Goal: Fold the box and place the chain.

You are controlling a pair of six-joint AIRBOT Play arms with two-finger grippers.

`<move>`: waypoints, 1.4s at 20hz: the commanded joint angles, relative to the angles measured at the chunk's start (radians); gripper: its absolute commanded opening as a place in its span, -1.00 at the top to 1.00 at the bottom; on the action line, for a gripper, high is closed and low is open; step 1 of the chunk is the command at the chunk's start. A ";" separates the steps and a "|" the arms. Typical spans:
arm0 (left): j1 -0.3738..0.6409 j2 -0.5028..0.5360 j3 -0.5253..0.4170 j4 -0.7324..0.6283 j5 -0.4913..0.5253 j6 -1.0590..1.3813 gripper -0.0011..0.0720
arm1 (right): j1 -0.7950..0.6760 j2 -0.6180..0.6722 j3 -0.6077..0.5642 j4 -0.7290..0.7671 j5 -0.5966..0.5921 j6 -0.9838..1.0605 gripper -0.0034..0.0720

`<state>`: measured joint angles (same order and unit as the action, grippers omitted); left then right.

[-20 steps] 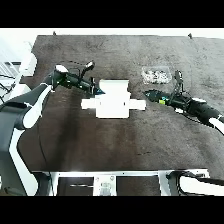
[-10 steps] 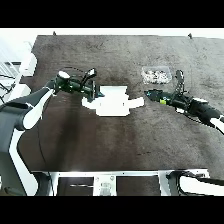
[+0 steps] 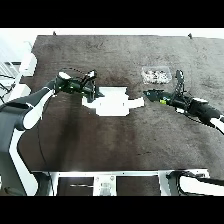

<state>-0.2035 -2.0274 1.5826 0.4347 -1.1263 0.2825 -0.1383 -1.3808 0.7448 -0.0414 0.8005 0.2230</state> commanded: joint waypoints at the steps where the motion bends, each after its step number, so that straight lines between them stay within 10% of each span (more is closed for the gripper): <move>1: 0.000 0.000 0.000 0.002 -0.015 0.006 0.92 | 0.000 0.022 -0.001 0.000 0.026 -0.051 -0.25; 16: 0.000 0.000 0.000 0.001 -0.015 0.006 0.92 | 0.317 0.179 -0.020 -0.661 -0.055 -0.182 -0.57; 28: 0.000 0.000 0.000 0.001 -0.015 0.006 0.92 | 0.506 0.003 -0.013 -0.727 -0.316 -0.183 -0.57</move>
<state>-0.2035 -2.0274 1.5826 0.4355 -1.1412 0.2886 0.3359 -1.3506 0.7280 -0.7578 0.5526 0.0406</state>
